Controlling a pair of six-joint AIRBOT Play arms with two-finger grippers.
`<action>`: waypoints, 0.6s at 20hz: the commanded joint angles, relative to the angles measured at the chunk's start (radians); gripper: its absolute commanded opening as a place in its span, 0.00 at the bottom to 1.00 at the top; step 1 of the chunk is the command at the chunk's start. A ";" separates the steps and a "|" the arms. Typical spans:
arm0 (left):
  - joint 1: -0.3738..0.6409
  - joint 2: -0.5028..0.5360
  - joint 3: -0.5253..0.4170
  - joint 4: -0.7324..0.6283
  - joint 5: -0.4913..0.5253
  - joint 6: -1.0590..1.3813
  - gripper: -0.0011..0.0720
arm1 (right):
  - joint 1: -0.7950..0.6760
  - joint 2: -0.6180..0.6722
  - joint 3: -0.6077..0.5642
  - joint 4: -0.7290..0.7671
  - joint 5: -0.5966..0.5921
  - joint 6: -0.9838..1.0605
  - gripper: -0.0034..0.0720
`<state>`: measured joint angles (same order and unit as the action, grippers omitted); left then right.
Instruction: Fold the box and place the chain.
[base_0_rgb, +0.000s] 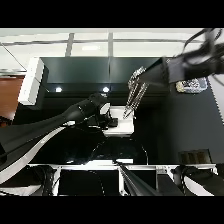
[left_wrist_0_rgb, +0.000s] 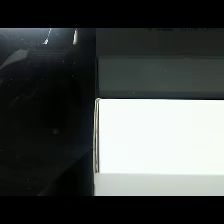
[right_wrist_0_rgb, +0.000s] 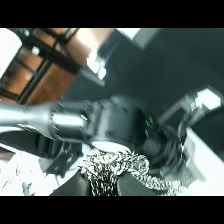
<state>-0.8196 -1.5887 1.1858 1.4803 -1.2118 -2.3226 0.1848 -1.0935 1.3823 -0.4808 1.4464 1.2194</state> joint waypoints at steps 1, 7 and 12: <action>0.001 0.000 0.001 0.000 0.003 0.000 0.06 | 0.019 0.000 -0.152 -0.003 -0.042 -0.011 0.06; 0.001 0.000 0.001 0.000 0.003 0.000 0.06 | 0.038 0.000 -0.391 -0.003 -0.161 -0.033 0.06; 0.001 0.000 0.001 0.000 0.002 0.000 0.06 | 0.066 0.000 -0.534 -0.003 -0.345 -0.040 0.06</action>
<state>-0.8196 -1.5887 1.1858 1.4803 -1.2079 -2.3222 0.2344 -1.0935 0.9321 -0.4824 1.2102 1.1847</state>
